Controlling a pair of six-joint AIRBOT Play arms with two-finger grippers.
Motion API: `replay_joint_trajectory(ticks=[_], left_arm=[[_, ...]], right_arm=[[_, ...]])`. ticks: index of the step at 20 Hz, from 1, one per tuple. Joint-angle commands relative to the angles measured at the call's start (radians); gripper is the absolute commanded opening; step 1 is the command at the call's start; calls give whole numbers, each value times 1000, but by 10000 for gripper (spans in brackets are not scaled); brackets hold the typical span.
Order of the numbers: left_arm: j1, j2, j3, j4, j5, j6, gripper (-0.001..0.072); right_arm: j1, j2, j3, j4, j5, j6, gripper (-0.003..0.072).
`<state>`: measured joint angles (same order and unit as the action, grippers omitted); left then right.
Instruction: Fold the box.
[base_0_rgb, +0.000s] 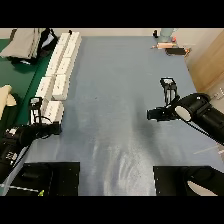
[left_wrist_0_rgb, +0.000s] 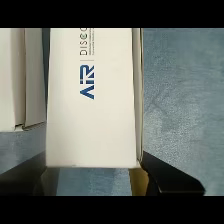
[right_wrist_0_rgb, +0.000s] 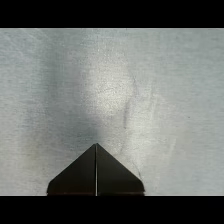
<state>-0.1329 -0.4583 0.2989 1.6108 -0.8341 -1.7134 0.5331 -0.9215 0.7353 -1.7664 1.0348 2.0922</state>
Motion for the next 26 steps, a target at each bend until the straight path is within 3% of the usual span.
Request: replay_joint_trajectory(ticks=[1, 7, 11, 26], left_arm=[[3, -61, -10, -17, 66, -16, 375], [3, -220, -10, -17, 240, -13, 375], [3, -269, -10, -13, 346, -3, 375], [3, -277, -9, -14, 363, 75, 376]], right_arm=[[0, 0, 1, 2, 0, -7, 1], [0, 0, 1, 3, 4, -7, 1], [0, 0, 1, 8, 4, -18, 1], [0, 0, 1, 16, 4, -18, 1]])
